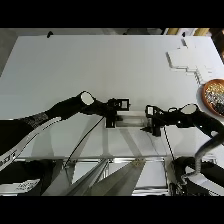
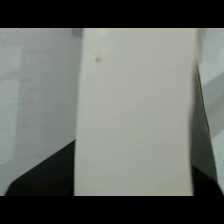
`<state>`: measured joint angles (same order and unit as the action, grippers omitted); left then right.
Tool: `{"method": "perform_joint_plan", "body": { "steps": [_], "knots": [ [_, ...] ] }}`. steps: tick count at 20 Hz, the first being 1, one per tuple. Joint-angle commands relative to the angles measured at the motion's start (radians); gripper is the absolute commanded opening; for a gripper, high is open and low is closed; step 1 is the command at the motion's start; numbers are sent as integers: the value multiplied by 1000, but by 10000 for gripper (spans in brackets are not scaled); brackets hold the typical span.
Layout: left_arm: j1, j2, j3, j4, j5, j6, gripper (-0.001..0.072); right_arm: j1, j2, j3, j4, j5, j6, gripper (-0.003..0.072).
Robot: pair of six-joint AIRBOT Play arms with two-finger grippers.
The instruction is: Fold the box and place the chain.
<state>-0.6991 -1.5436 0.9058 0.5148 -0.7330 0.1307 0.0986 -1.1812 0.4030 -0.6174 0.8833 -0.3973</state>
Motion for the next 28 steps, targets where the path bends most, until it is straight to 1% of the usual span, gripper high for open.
{"method": "perform_joint_plan", "body": {
  "steps": [1,2,4,5,6,9,13,15,16,17,19,20,21,22,23,25,26,28],
  "knots": [
    [3,3,0,-5,3,0,429,0,0,0,-4,-1,0,413],
    [6,9,0,-3,-1,-5,512,0,0,0,-3,-1,0,413],
    [15,27,0,5,-5,-37,555,0,0,0,-3,-1,0,413],
    [20,38,0,24,-4,-56,659,0,0,0,-3,-1,0,413],
    [28,50,0,49,-5,-79,693,0,0,0,-3,-1,0,413],
    [61,107,0,175,-34,-206,693,0,0,0,-3,-1,0,413],
    [106,216,0,345,-130,-439,692,0,0,0,-3,-1,0,413],
    [111,269,0,409,-185,-508,687,0,0,0,-3,-1,0,413],
    [108,292,0,428,-210,-533,637,0,0,0,-3,-1,0,413],
    [102,313,0,433,-246,-553,455,0,0,0,-3,-1,0,413],
    [76,336,0,429,-335,-562,15,0,0,0,-3,-1,0,413],
    [54,338,0,427,-369,-568,1,0,0,0,-3,-1,0,413],
    [20,336,0,428,-370,-597,1,0,0,0,-3,-1,0,413],
    [-17,335,0,427,-345,-610,1,0,0,0,-3,-1,0,413],
    [-59,335,0,425,-300,-611,1,0,0,0,-3,-1,0,413],
    [-150,332,4,415,-164,-682,3,0,0,0,-3,-1,0,413],
    [-175,315,24,419,-145,-733,2,0,0,0,-4,-1,0,413],
    [-180,251,92,420,-205,-795,2,0,0,0,-3,-1,0,413]
  ]
}}
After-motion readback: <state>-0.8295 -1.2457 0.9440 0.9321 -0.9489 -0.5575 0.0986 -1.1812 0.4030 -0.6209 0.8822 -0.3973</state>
